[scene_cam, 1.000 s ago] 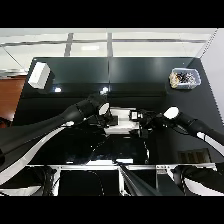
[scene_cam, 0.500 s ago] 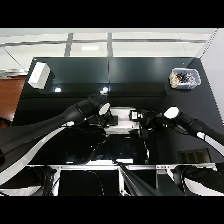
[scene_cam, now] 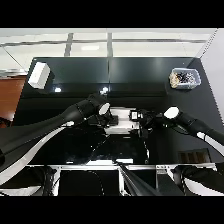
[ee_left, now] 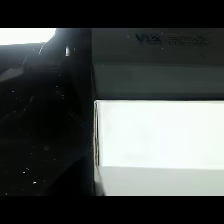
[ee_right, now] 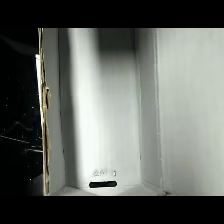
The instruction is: Fold the box and place the chain.
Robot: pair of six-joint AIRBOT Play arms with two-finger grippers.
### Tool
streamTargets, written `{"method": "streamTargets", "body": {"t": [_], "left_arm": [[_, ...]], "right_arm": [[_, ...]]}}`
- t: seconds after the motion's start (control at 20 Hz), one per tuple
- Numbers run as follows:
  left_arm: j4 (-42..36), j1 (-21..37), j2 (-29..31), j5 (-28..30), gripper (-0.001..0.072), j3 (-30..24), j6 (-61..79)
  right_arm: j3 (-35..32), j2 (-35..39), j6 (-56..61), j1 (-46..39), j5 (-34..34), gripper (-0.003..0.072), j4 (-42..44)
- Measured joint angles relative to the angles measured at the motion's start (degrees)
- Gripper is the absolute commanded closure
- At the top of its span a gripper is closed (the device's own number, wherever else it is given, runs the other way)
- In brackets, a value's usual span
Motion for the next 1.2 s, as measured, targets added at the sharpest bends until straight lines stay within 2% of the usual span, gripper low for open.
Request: {"method": "streamTargets", "body": {"t": [0.15, 0.4, 0.55, 0.6, 0.65, 0.7, 0.75, 0.85, 0.95, 1.0, 1.05, 1.1, 1.15, 1.2], "left_arm": [[-0.35, 0.00, 0.00, -0.42, 0.0686, 0.00, -0.04], [-0.24, 0.00, 0.00, -1.64, 0.0686, 0.00, -0.02], [-0.11, 0.00, 0.00, -1.66, 0.0686, 0.00, 0.00], [-0.09, 0.00, 0.00, -1.68, 0.0686, 0.00, 0.02], [-0.09, 0.00, 0.00, -1.70, 0.0686, 0.00, 0.07], [-0.09, 0.00, 0.00, -1.73, 0.0686, 0.00, 0.13], [-0.09, 0.00, 0.00, -1.73, 0.0686, 0.00, 0.13], [-0.09, 0.00, 0.00, -1.95, 0.0686, 0.00, 0.11], [-0.09, 0.00, 0.00, -2.05, 0.0686, 0.00, 0.13], [0.02, 0.00, 0.00, -2.10, 0.0686, 0.00, 0.15], [0.04, 0.00, 0.00, -2.08, 0.0686, 0.00, 0.15], [0.20, 0.00, 0.00, -2.03, 0.0686, 0.00, 0.15], [0.20, 0.00, 0.00, -2.05, 0.0686, 0.00, 0.15], [0.17, 0.00, 0.00, -2.03, 0.0686, 0.00, 0.09]], "right_arm": [[0.17, 1.42, 3.80, -0.07, 0.55, -0.0027, -2.23], [0.44, 7.74, 11.41, -1.49, 7.02, -0.0026, -11.02], [0.50, 9.20, 12.39, -1.70, 7.72, -0.0023, -12.74], [0.48, 9.40, 12.09, -1.51, 7.50, 0.0128, -12.35], [0.50, 9.42, 11.45, -1.33, 6.45, 0.0365, -11.58], [0.50, 9.35, 10.84, -1.05, 5.73, 0.0471, -10.49], [0.50, 9.07, 10.47, -0.66, 5.07, 0.0470, -9.44], [0.50, 8.44, 9.88, 0.57, 4.28, 0.0557, -7.28], [0.50, 7.93, 9.53, 2.14, 3.78, 0.0559, -5.73], [0.50, 7.61, 9.51, 2.64, 3.30, 0.0503, -4.50], [0.50, 7.19, 9.51, 3.08, 2.54, 0.0304, -2.95], [0.50, 6.71, 9.62, 3.37, 1.95, 0.0166, -1.36], [0.48, 6.29, 10.10, 3.61, 1.46, 0.0398, -0.09], [0.50, 5.97, 11.02, 3.74, 0.72, 0.0460, 1.05]]}}
